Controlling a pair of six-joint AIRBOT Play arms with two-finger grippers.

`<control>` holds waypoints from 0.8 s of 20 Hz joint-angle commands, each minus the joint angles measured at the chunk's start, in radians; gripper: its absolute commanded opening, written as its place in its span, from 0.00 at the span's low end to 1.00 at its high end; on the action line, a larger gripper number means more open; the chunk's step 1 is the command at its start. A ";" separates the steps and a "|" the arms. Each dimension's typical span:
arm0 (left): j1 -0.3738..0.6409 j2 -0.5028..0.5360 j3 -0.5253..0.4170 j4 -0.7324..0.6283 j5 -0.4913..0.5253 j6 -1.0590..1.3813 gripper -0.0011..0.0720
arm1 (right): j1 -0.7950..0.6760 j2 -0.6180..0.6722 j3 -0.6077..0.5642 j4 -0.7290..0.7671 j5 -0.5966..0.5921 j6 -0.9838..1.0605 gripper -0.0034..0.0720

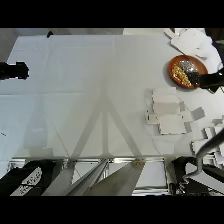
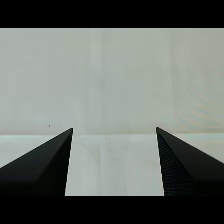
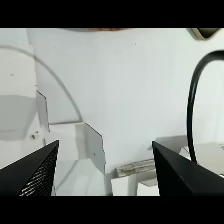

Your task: Fold the box and place the chain.

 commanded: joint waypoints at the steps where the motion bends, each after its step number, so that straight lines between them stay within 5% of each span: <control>1: -0.001 0.000 0.000 0.000 0.000 0.000 0.81 | -0.101 -0.008 0.001 0.061 0.059 -0.071 0.90; 10: -0.001 0.000 0.000 0.000 0.000 0.000 0.81 | -0.121 -0.174 -0.004 0.090 0.166 -0.134 0.90; 16: -0.001 0.000 0.000 0.000 0.000 0.000 0.81 | -0.121 -0.184 -0.135 0.038 0.147 -0.179 0.89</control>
